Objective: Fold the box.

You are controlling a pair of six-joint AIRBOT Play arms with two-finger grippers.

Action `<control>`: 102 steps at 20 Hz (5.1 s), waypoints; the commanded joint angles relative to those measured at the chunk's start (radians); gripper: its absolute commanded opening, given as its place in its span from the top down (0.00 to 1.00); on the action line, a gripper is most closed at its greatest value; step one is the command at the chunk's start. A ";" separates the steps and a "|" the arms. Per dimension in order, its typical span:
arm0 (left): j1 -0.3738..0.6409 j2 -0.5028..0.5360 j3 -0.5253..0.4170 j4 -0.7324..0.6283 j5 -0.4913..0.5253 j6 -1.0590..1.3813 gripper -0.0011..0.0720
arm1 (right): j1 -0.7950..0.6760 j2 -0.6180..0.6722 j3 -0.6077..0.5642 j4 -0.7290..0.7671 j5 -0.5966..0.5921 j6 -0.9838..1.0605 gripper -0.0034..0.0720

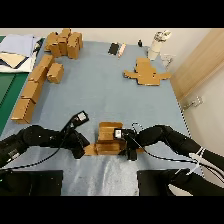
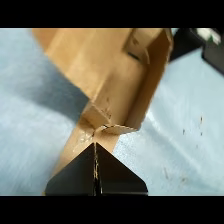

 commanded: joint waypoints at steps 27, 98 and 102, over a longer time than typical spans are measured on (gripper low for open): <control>-0.232 -0.078 -0.036 0.275 0.113 -1.320 0.97 | 0.000 0.000 0.000 0.000 0.000 0.000 0.29; -0.524 -0.603 0.583 0.760 -0.359 -1.950 0.97 | 0.000 0.000 0.000 0.000 0.000 0.000 0.29; -0.531 -0.602 0.583 0.760 -0.358 -1.940 0.96 | 0.000 0.000 0.000 0.000 0.000 0.000 0.29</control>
